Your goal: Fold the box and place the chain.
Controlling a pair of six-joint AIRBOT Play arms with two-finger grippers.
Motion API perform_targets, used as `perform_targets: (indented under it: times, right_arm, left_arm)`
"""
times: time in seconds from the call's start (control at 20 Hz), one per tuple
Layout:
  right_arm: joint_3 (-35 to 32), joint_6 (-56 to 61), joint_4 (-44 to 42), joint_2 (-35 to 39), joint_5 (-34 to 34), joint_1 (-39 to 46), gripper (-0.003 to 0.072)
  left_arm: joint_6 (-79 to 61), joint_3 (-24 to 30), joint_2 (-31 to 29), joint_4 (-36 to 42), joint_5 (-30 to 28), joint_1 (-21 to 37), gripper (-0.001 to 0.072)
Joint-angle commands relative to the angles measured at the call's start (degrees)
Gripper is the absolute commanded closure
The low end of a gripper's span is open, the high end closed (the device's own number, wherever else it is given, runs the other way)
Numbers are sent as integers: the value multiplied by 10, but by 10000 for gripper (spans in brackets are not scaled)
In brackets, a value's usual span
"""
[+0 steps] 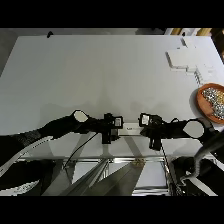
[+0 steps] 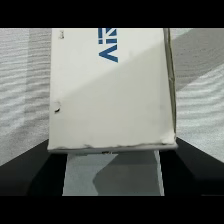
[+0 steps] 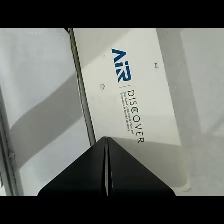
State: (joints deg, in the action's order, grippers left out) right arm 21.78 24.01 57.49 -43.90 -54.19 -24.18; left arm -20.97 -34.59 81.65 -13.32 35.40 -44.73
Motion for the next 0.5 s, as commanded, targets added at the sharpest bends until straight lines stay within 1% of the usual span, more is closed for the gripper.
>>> perform_targets:
  times: [0.0, 0.15, 0.3, 0.45]
  right_arm:
    - [7, 1, -27, 0, 8, 0, 669]
    - [30, -7, -93, 0, 25, 0, 669]
    - [31, -59, -161, 0, 41, -4, 669]
    - [31, -78, -181, -21, 79, -55, 669]
  left_arm:
    - [0, 0, 0, 0, 0, 0, 363]
    - [0, 0, 0, 0, 0, 0, 363]
    - [0, 0, 0, 0, 0, 0, 363]
    - [0, 0, 0, 0, 0, 0, 363]
